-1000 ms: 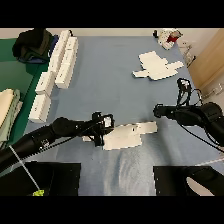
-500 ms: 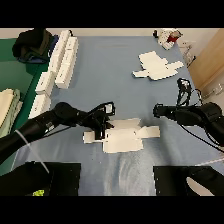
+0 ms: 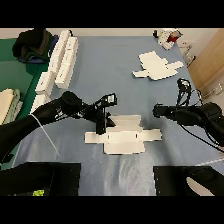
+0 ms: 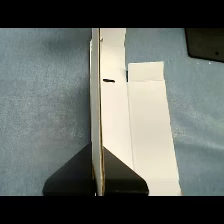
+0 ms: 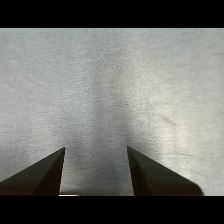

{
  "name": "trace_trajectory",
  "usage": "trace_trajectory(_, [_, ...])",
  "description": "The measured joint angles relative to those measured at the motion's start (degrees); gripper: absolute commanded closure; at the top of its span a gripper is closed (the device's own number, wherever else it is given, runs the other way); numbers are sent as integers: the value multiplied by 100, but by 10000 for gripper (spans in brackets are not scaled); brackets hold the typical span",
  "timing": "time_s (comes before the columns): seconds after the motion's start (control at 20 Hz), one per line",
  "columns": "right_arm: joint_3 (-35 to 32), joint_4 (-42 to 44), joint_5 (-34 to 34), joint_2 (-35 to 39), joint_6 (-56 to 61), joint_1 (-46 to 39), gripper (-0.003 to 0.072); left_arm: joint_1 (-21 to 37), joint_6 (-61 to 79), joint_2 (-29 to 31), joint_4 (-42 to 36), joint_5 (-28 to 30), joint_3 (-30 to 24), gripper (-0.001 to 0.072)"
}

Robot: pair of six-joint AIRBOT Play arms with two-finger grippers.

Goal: Fold the box.

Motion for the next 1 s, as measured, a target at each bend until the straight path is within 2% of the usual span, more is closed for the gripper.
trace_trajectory(1.0, [0, 118, -98, 0, 2, 0, 103, 7, -48, -245, -83, -289, -155, 697])
